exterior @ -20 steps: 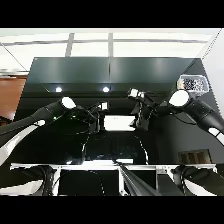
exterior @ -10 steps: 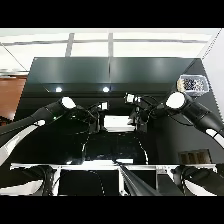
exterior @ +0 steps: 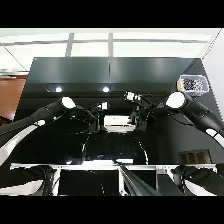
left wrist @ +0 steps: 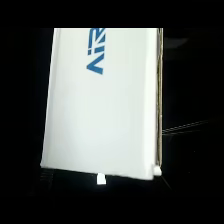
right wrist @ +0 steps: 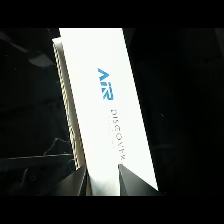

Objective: Fold the box and place the chain.

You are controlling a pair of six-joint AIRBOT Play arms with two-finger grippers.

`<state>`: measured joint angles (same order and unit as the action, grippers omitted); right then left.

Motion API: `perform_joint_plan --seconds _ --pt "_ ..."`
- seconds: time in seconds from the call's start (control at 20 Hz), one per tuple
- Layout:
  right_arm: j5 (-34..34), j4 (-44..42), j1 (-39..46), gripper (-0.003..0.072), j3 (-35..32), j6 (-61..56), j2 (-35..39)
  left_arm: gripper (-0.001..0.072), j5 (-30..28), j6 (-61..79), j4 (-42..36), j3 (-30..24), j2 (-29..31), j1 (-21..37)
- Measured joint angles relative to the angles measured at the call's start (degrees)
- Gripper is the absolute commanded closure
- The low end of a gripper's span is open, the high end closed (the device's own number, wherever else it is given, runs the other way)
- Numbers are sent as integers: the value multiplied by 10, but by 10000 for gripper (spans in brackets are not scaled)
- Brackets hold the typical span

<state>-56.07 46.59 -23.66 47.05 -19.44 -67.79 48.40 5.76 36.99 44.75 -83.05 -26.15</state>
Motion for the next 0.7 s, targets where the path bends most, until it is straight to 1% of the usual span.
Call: perform_joint_plan --seconds 0.5,0.55,0.6,0.7 --pt "-2 -2 0 489 -9 -10 0 318 1 0 0 0 0 0" --pt "-2 -2 0 472 -9 -12 0 318 1 0 0 0 0 0" --pt "-3 -2 0 412 -10 -12 0 318 1 0 0 0 0 0" --pt "-6 1 0 412 -10 -16 0 318 1 0 0 0 0 0"
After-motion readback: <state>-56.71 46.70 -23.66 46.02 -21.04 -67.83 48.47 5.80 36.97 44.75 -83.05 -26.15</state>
